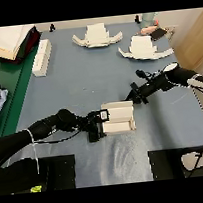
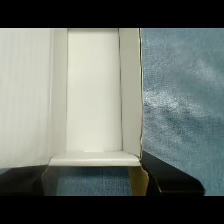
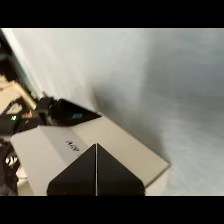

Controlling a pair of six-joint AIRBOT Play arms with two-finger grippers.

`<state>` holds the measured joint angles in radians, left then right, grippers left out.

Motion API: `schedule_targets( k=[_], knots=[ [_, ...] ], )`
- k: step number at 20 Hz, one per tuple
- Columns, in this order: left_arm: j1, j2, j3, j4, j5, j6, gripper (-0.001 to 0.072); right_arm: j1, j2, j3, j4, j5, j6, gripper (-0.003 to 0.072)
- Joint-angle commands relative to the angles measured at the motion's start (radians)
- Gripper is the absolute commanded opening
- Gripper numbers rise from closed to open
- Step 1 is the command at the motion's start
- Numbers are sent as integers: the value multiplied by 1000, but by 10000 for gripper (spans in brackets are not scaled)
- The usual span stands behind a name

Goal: Fold the box.

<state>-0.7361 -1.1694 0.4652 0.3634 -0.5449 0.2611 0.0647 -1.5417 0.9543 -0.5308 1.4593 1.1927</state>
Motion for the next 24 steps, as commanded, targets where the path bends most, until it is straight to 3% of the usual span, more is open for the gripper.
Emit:
schedule_targets(
  k=[1,6,10,14,24],
  knots=[
    [0,0,1,0,0,0,458,77,-11,2,41,56,-87,4],
    [0,0,1,0,0,0,458,157,136,-2,-63,49,-148,3],
    [0,0,1,0,0,0,458,292,303,-61,-309,-111,-147,3],
    [0,0,1,0,0,0,458,455,406,-163,-455,-273,-173,3],
    [0,0,1,0,0,0,458,687,630,-304,-622,-552,-172,3]
  ],
)
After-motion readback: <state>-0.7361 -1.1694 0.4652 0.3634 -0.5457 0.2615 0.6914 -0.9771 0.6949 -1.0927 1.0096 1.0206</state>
